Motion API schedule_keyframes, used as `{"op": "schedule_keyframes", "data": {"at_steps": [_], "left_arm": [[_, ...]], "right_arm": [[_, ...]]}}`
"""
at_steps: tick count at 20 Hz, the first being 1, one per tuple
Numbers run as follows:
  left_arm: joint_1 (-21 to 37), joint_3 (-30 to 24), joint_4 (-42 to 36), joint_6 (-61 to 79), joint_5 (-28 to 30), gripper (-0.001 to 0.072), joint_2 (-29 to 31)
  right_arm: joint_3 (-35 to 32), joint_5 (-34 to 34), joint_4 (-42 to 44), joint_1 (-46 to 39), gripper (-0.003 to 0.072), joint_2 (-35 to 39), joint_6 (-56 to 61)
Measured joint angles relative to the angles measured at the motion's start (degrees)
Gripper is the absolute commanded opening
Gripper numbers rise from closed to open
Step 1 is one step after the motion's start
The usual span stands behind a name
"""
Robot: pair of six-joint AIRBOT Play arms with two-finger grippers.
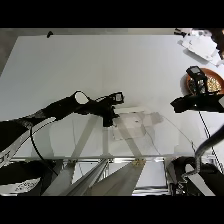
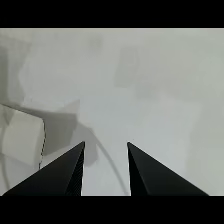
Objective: Fold the box and place the chain.
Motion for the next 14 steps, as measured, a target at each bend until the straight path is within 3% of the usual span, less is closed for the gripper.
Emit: {"op": "schedule_keyframes", "data": {"at_steps": [5,14], "left_arm": [[1.05,-0.7,-6.88,10.88,1.66,0.0002,0.13],[4.26,-0.7,-5.95,16.24,-3.91,0.0002,0.13]], "right_arm": [[-0.61,-1.2,1.53,-0.07,0.0303,0.02,0.0],[-0.7,-1.62,3.1,-0.07,0.0303,0.02,0.0]]}}
